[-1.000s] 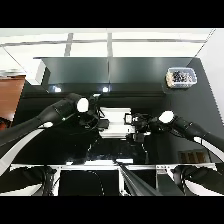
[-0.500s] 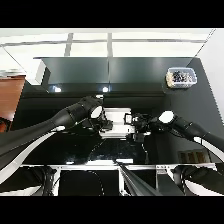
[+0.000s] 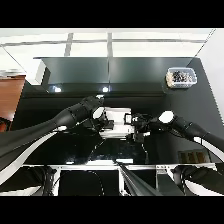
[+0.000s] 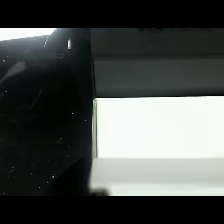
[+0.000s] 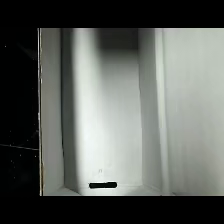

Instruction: Fold the box and place the chain.

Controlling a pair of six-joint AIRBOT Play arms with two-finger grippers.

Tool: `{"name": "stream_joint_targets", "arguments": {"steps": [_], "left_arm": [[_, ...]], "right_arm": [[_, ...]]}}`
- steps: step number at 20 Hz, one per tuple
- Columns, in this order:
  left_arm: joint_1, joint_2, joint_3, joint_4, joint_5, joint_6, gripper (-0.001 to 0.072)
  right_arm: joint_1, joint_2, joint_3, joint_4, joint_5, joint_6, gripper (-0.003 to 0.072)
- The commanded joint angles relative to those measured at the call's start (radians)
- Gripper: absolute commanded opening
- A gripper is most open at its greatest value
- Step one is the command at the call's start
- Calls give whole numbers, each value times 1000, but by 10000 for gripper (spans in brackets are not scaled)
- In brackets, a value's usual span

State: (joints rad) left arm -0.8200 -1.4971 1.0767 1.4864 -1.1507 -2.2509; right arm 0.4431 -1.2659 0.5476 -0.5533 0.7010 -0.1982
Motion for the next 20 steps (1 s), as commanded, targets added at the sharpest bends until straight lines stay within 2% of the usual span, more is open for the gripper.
{"name": "stream_joint_targets", "arguments": {"steps": [1, 2, 3, 4, 10, 12, 18, 20], "left_arm": [[-2, 0, 1, -10, 16, -6, 299], [-2, 0, 1, -10, 16, -6, 289], [-2, 0, 1, -8, 16, -13, 247], [-2, 0, 1, -6, 16, -17, 19], [-2, 0, 1, -2, 16, -23, 24], [-2, 0, 1, 7, 16, -24, 24], [2, 1, 1, 24, 13, -25, 25], [2, 1, 1, 24, 15, -25, 25]], "right_arm": [[0, 0, 1, 3, 1, 5, 166], [0, 0, 1, 3, 1, 5, 166], [0, 0, 1, 3, 1, 5, 166], [0, 0, 1, 3, 1, 5, 166], [0, 0, 1, 3, 1, 12, 172], [0, 6, 1, 2, -2, 81, 718], [0, 137, 1, -254, 70, 204, 707], [0, 151, 1, -272, 82, 232, 707]]}}
